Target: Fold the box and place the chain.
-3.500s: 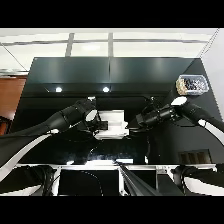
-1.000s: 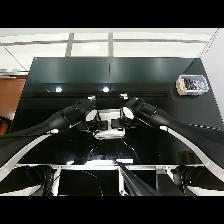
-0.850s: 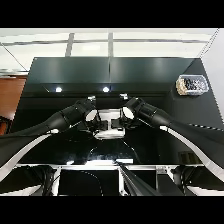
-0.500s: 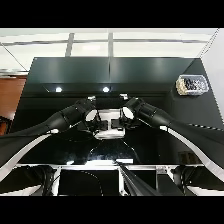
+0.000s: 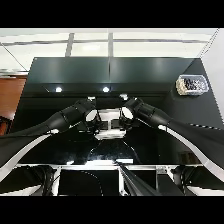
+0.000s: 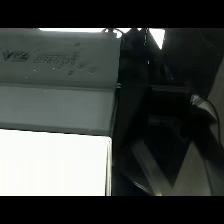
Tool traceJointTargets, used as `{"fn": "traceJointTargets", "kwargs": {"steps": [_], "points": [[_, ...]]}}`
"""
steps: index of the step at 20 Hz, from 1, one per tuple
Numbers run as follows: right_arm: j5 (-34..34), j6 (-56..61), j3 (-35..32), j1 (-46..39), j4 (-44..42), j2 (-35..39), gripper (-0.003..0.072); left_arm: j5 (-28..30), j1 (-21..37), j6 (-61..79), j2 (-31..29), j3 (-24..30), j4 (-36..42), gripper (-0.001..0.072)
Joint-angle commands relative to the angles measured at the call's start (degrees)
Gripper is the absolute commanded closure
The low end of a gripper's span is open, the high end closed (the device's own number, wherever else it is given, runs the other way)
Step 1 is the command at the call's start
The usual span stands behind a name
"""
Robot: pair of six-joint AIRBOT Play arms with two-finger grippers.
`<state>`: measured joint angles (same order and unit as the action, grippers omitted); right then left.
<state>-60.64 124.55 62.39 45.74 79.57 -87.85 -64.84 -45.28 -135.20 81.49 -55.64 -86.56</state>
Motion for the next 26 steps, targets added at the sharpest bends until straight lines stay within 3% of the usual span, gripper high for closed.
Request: {"fn": "traceJointTargets", "kwargs": {"steps": [1, 2, 3, 7, 11, 15, 18, 22, 26], "points": [[-0.15, 0.13, 0.04, 0.0, 0.0, -0.02, 0.0385, -0.15, 0.02, -0.04, 0.0, 0.0, 0.04, 0.0681], [-1.07, -0.72, 0.13, -0.11, 0.04, 0.11, 0.0317, -0.13, 0.02, -0.04, 0.0, 0.0, 0.04, 0.0681], [-2.01, -2.1, 0.13, -0.37, 0.02, 0.55, 0.0297, -0.15, 0.02, -0.04, 0.0, 0.0, 0.04, 0.0681], [-4.37, -7.37, 0.15, -1.79, 0.17, 6.34, 0.0297, -0.17, 0.02, -0.04, 0.0, 0.0, 0.02, 0.0682], [-5.73, -13.11, 0.15, -5.44, 0.39, 17.99, 0.0298, -0.24, 0.02, -0.04, 0.0, 0.0, 0.04, 0.0681], [-7.3, -14.21, 0.13, -14.53, 10.91, 27.87, 0.0298, -0.28, 0.02, -0.04, 0.0, 0.0, 0.04, 0.0681], [-5.86, -14.36, -0.57, -27.21, 21.16, 27.91, 0.0299, -0.28, 0.02, -0.02, 0.0, 0.0, 0.07, 0.0681], [2.36, -15.21, -1.11, -46.64, 21.31, 23.93, 0.0299, 0.24, 0.02, -0.04, 0.0, 0.0, 0.02, 0.0681], [9.55, -13.81, -1.05, -56.26, 20.68, 17.57, 0.0299, 0.46, 0.02, -0.02, 0.0, 0.0, 0.04, 0.0681]]}}
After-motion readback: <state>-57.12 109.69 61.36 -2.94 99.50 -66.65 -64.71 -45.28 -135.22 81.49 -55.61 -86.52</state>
